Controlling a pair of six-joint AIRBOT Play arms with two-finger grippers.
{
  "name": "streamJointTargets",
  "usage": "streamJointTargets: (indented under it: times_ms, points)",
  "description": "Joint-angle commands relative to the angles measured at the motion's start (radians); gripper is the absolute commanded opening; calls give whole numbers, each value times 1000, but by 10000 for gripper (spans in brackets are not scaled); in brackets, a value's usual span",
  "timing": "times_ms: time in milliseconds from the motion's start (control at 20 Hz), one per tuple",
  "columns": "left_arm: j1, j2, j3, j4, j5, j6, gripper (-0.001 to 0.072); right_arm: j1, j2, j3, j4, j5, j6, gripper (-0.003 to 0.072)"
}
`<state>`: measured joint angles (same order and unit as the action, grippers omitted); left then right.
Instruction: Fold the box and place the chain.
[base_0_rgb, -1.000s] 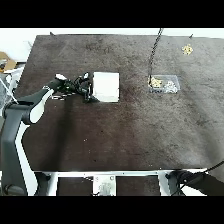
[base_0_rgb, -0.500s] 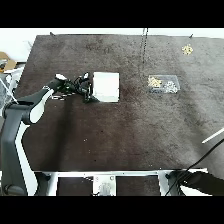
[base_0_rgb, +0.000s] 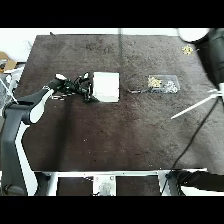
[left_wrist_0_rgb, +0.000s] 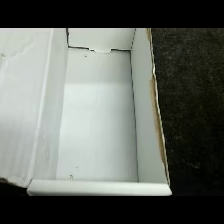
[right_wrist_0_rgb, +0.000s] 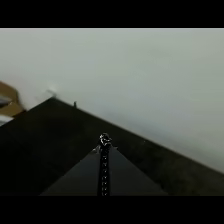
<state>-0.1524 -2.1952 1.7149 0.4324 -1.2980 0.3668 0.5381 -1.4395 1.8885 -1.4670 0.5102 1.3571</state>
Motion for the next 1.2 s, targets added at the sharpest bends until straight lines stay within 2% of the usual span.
streamJointTargets:
  times_ms: [0, 200, 350, 550, 650, 850, 900, 950, 1000, 1150]
  points:
    - [0, 0, 0, 0, 0, 0, 344, 36, -51, -51, 40, 97, 1, 4]
    - [0, 0, 0, 0, 0, 0, 343, 42, -50, -150, 14, 100, 19, 3]
    - [0, 0, 0, 0, 0, 0, 344, 42, -49, -153, -7, 72, 19, 4]
    - [0, 0, 0, 0, 0, 0, 344, 42, -53, -187, 2, 118, 60, 3]
    - [0, 0, 0, 0, 0, 0, 344, 42, -53, -281, 12, 114, 61, 4]
    - [0, 0, 0, 0, 0, 0, 343, 37, -71, -494, 58, -1, 72, 9]
    - [0, 0, 0, 0, 0, 0, 343, 27, -89, -508, 58, -1, 106, 179]
    - [0, 0, 0, 0, 0, 0, 344, 12, -107, -514, 58, 3, 134, 280]
    - [0, 0, 0, 0, 0, 0, 344, -4, -118, -515, 59, 10, 140, 255]
    - [0, 0, 0, 0, 0, 0, 343, -69, -108, -514, 58, 58, 149, 255]
